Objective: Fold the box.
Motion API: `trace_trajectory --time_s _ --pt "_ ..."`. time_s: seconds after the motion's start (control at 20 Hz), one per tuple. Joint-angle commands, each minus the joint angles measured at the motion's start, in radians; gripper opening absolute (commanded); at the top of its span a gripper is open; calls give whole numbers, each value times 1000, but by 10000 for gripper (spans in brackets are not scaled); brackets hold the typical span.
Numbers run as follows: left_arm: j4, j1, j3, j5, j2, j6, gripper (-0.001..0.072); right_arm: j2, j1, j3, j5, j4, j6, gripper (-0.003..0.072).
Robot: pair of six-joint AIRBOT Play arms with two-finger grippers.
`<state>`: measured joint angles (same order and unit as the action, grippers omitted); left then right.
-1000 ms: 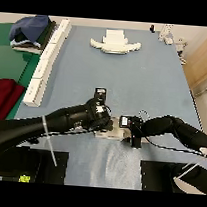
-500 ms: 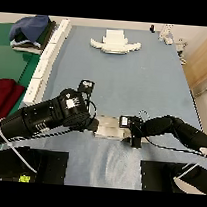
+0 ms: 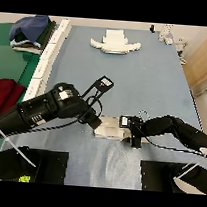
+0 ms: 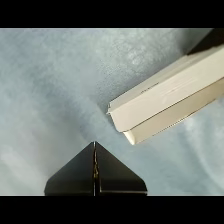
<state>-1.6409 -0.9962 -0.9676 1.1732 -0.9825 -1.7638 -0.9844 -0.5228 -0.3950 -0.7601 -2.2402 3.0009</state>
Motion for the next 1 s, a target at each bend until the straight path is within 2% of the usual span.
trace_trajectory --time_s 0.0,0.15,0.2,0.25,0.3,0.4,0.6,0.95 --pt "192 182 104 -157 60 571 14 1 0 0 0 0 0 509" --pt "446 387 252 -293 126 1024 16 1 0 0 0 0 0 509" --pt "537 444 285 -301 130 1141 18 1 0 0 0 0 0 509" --pt "637 498 317 -296 129 1275 284 1 0 0 0 0 0 509" --pt "736 542 354 -303 126 1413 690 1 0 0 0 0 0 509" --pt "868 586 412 -303 110 1633 688 1 0 0 0 0 0 509" --pt "1038 578 495 -303 53 1966 688 1 0 0 0 0 0 509" --pt "1104 519 521 -359 -53 2019 689 1 0 0 0 0 0 509"
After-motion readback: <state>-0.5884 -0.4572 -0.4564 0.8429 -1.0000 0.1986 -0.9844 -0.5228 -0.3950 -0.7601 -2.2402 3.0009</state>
